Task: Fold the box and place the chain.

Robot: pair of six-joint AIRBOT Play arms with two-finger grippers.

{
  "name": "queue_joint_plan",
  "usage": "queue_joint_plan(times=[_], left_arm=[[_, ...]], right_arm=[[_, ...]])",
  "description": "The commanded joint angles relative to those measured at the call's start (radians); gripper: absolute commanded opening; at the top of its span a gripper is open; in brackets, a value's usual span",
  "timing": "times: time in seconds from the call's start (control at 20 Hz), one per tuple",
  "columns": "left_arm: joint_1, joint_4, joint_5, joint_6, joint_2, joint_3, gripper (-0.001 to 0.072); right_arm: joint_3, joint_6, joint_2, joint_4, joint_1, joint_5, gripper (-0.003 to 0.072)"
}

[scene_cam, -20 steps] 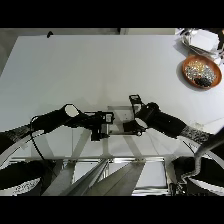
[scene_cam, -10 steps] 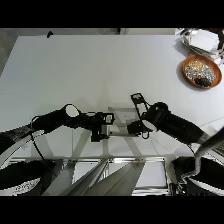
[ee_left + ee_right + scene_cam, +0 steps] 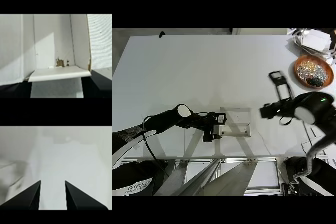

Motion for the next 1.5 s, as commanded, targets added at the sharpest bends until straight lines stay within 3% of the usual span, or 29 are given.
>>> queue_joint_plan(times=[0.0,0.1,0.2,0.35,0.5,0.65,0.8,1.0,1.4,1.45], left_arm=[[0.001,0.0,0.0,0.0,0.001,0.0,0.0256],[0.001,0.0,0.001,0.0,0.001,0.0,0.0256],[0.001,0.0,0.0,0.0,0.001,0.0,0.0256],[0.001,0.0,0.0,0.0,0.001,0.0,0.0256],[0.001,0.0,0.0,0.0,0.001,0.0,0.0256],[0.001,0.0,0.0,0.0,0.001,0.0,0.0256],[0.001,0.0,0.0,0.0,0.001,0.0,0.0256],[0.001,0.0,0.0,0.0,0.001,0.0,0.0256],[0.001,0.0,0.0,0.0,0.001,0.0,0.0256],[0.001,0.0,0.0,0.0,0.001,0.0,0.0256]], right_arm=[[0.048,-0.277,-0.013,0.004,-0.466,-0.144,0.0337],[0.134,-0.446,-0.122,0.131,-0.734,-0.221,0.0337],[0.263,-0.589,-0.281,0.262,-0.914,-0.224,0.0337],[0.477,-0.696,-0.53,0.354,-1.041,-0.168,0.0337],[0.625,-0.76,-0.713,0.351,-1.049,-0.131,0.0338],[0.667,-0.754,-0.794,0.351,-1.014,-0.216,0.0338],[0.671,-0.753,-0.843,0.349,-0.968,-0.25,0.0338],[0.671,-0.753,-0.903,0.278,-0.927,-0.196,0.0338],[0.671,-0.706,-0.912,0.179,-0.922,-0.212,0.0334],[0.671,-0.706,-0.913,0.176,-0.922,-0.212,0.0297]])
